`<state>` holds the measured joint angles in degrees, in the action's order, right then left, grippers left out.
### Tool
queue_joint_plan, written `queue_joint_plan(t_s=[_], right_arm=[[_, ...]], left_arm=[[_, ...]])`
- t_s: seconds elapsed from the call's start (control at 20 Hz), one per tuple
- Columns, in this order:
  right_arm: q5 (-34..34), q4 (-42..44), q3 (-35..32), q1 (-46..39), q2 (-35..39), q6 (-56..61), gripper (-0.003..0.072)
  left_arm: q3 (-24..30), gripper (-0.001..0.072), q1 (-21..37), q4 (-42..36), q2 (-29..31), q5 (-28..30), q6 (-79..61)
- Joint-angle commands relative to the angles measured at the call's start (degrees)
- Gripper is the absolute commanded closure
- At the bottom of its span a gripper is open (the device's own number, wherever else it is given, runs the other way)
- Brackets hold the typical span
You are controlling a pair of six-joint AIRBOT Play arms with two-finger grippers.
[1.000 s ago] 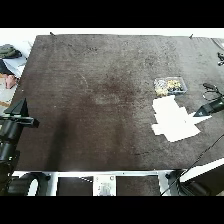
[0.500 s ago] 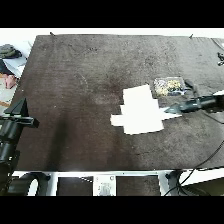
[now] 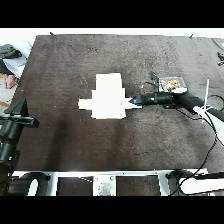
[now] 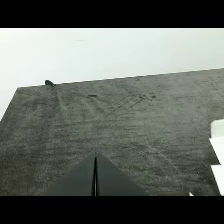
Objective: Fold the box and place the chain.
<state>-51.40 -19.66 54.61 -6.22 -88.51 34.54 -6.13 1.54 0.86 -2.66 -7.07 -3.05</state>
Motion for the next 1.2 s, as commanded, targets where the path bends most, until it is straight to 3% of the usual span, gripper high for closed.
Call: queue_joint_plan(t_s=[0.0, 0.05, 0.1, 0.15, 0.2, 0.25, 0.4, 0.5, 0.75, 1.0, 1.15], right_arm=[[9.49, 0.57, 1.70, 4.31, 0.07, 2.84, 0.0696], [9.42, 0.15, 1.68, 4.26, -0.28, 2.78, 0.0696], [9.70, -0.81, 1.70, 4.24, -0.70, 2.78, 0.0696], [9.86, -2.16, 1.70, 4.26, -1.25, 2.71, 0.0696], [9.86, -2.43, 1.70, 4.33, -1.75, 2.10, 0.0695], [10.03, -2.21, 1.70, 4.37, -1.92, 0.50, 0.0696], [10.51, -3.13, 1.97, 4.35, -1.88, -1.38, 0.0696], [10.49, -3.08, 1.95, 4.37, -1.88, -1.79, 0.0696], [10.51, -3.08, 1.95, 4.37, -1.88, -3.13, 0.0696], [10.40, -3.08, 1.95, 4.37, -1.88, -3.45, 0.0696], [10.25, -3.06, 1.95, 4.39, -1.86, -3.93, 0.0696]], left_arm=[[-0.07, 0.0696, 0.04, -0.02, 0.04, -1.14, 0.00], [-0.07, 0.0695, 0.04, 0.00, 0.02, -2.12, -0.07], [-0.11, 0.0477, 0.04, 0.04, 0.02, -4.33, -1.29], [-0.13, 0.0032, 0.04, 0.02, 0.02, -6.80, -4.31], [-0.26, 0.0053, 0.04, 0.00, 0.02, -8.57, -6.03], [-0.37, 0.0157, 0.04, -0.02, 0.02, -10.25, -7.45], [-0.50, 0.0158, 0.04, -0.11, -1.27, -13.11, -7.89], [-1.95, 0.0157, 0.04, -0.24, -6.67, -15.21, -6.78], [-12.61, 0.0158, 0.04, -3.04, -29.81, -18.23, -4.81], [-28.52, 0.0158, 0.04, -1.68, -54.82, -31.80, -1.05], [-40.98, 0.0158, -0.46, 4.50, -68.61, -38.12, 7.19]])
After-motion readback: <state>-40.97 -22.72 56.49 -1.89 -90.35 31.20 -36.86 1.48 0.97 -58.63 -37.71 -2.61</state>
